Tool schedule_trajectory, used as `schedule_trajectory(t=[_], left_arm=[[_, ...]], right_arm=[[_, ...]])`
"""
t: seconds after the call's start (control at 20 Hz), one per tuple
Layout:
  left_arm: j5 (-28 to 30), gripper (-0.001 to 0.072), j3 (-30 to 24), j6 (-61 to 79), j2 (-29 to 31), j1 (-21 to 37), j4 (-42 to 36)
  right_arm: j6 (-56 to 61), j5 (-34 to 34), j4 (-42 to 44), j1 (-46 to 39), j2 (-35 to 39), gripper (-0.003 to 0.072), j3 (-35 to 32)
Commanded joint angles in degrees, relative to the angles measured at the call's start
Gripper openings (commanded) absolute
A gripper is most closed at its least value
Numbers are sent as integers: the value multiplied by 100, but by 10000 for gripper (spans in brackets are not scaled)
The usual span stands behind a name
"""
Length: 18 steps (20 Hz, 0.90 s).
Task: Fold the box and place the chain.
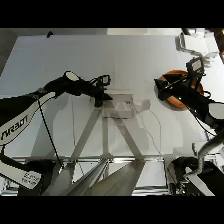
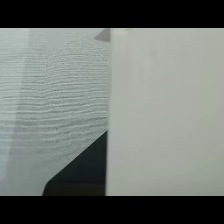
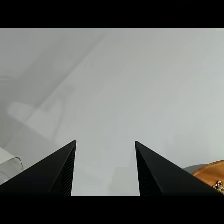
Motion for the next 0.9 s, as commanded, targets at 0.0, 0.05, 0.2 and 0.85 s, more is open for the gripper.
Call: schedule_trajectory(t=[0.0,0.05,0.2,0.85], left_arm=[[44,5,2,13,-57,-2,0],[42,6,2,13,-79,-2,0],[44,5,2,13,-85,0,-2],[28,5,2,13,-85,-2,-2]], right_arm=[[2,2,0,2,4,396,4],[2,2,2,2,4,396,4],[2,4,0,2,4,396,4],[-455,1687,-24,2,264,415,127]])
